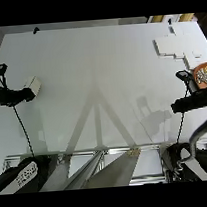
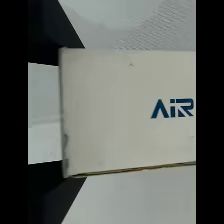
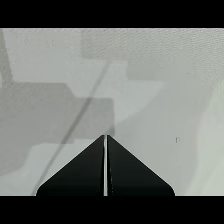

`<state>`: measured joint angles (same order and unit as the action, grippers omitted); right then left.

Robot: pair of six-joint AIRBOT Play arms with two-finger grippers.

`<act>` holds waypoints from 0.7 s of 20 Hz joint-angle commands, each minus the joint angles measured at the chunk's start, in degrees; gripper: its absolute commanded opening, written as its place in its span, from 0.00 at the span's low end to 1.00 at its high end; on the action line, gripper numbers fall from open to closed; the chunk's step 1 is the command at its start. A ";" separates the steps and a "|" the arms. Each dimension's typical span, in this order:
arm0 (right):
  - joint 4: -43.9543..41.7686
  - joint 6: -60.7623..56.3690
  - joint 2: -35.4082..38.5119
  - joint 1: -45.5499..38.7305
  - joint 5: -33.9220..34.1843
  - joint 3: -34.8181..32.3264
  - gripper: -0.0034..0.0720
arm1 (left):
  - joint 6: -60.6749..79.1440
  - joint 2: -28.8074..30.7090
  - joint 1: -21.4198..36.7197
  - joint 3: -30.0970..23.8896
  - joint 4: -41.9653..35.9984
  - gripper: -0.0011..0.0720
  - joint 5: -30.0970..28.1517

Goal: Fold the box and place the chain.

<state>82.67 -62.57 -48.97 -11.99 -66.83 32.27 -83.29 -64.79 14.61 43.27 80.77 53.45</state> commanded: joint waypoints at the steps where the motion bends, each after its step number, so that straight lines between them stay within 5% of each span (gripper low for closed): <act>1: 0.00 0.00 -0.04 -0.04 -0.02 0.00 0.08 | -2.97 -2.21 0.94 0.02 2.64 0.72 7.02; 3: 0.00 0.00 -0.04 -0.04 -0.02 0.00 0.08 | -1.88 -2.14 0.94 0.02 2.64 0.73 8.61; 5: 0.00 0.00 -0.04 -0.04 -0.02 0.00 0.08 | -1.36 -2.12 0.94 0.02 2.62 0.99 9.60; 9: 0.00 0.00 -0.04 -0.04 -0.02 0.00 0.08 | 1.01 0.24 0.90 0.02 2.49 0.97 11.56; 14: 0.00 0.00 -0.04 -0.04 -0.02 0.00 0.08 | 0.96 10.23 0.90 0.02 2.45 0.97 13.81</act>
